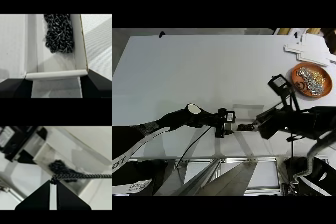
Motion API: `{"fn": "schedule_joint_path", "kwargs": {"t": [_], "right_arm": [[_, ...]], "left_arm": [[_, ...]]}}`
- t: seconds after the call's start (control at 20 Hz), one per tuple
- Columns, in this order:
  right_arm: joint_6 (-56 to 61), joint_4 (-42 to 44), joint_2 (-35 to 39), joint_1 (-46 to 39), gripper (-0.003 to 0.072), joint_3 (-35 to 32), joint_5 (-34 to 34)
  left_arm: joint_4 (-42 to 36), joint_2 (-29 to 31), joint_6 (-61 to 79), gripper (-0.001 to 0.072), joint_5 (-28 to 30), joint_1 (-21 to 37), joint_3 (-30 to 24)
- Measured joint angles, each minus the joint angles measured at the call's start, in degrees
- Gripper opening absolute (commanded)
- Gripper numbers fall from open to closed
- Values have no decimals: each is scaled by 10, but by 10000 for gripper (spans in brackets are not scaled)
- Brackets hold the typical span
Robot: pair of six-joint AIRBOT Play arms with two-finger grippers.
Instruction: Fold the box and place the chain.
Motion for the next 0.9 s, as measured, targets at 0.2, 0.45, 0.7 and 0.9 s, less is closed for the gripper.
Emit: {"fn": "schedule_joint_path", "kwargs": {"t": [0.2,0.45,0.7,0.9], "right_arm": [[18,3,-34,39,18,0,-32],[22,0,-109,52,96,0,-52],[15,-2,-146,53,209,0,-57],[-13,-2,-129,7,208,9,-45]], "left_arm": [[0,0,0,274,0,0,0],[0,0,0,274,0,0,0],[0,0,0,274,0,0,0],[0,0,0,274,0,0,0]]}}
